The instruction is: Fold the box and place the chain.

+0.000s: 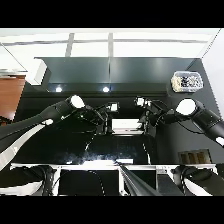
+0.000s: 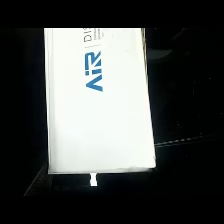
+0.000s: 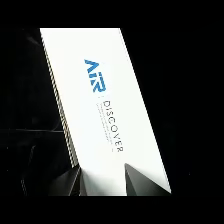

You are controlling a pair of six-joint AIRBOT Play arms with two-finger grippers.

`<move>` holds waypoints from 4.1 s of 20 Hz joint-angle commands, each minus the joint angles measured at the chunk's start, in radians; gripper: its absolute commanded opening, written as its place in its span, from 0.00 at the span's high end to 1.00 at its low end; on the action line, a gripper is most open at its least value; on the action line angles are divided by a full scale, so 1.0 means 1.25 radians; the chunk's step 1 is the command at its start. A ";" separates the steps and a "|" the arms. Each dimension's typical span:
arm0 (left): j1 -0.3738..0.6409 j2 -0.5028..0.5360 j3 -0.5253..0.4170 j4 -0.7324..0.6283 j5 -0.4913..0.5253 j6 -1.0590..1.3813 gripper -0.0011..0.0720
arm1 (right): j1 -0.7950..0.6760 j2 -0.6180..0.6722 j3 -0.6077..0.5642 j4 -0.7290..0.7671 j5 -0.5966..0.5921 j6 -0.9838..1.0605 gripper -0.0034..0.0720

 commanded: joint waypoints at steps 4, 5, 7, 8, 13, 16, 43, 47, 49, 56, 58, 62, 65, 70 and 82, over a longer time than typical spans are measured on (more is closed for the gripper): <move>0.000 -0.001 -0.001 0.000 0.000 0.000 0.34 | -0.002 0.038 0.009 0.002 0.034 0.043 0.52; 0.000 -0.001 -0.001 0.000 0.001 0.000 0.34 | -0.007 0.049 0.009 0.003 0.036 0.056 0.52; 0.000 -0.001 -0.001 0.000 0.001 0.000 0.34 | -0.020 0.072 0.009 0.006 0.049 0.092 0.52; 0.000 -0.001 -0.001 0.000 0.001 0.000 0.34 | -0.031 0.088 0.009 0.008 0.056 0.124 0.52; 0.000 -0.001 -0.001 0.000 0.001 0.000 0.34 | -0.131 0.126 0.001 0.113 0.152 0.287 0.87; 0.000 -0.001 -0.001 0.000 0.002 0.000 0.34 | -0.169 0.121 -0.071 0.300 0.181 0.316 0.95; 0.000 -0.001 -0.001 0.000 0.002 0.000 0.34 | -0.024 -0.052 -0.166 0.379 -0.148 0.526 0.94; 0.000 -0.001 -0.001 0.000 0.002 0.000 0.34 | -0.025 -0.052 -0.164 0.380 -0.139 0.513 0.94; 0.000 -0.001 -0.001 0.000 0.002 0.000 0.34 | -0.026 -0.052 -0.149 0.380 -0.111 0.499 0.94; 0.000 0.000 0.002 0.001 0.003 0.000 0.35 | -0.159 0.008 -0.015 0.359 0.106 0.440 0.94; 0.000 0.006 0.006 0.002 0.003 0.000 0.34 | -0.244 0.052 0.033 0.293 0.165 0.442 0.94; 0.000 0.056 0.008 0.023 0.000 -0.029 0.00 | -0.438 0.150 0.070 0.212 0.212 0.460 0.94; 0.000 0.123 0.008 0.076 0.001 -0.049 0.00 | -0.562 0.211 0.070 0.207 0.243 0.460 0.94; -0.062 0.150 0.023 0.056 0.034 -0.049 0.00 | -0.587 0.221 0.070 0.206 0.204 0.460 0.94; -0.166 -0.030 0.180 0.037 0.047 -0.230 0.00 | -0.587 0.221 0.069 0.202 0.202 0.459 0.94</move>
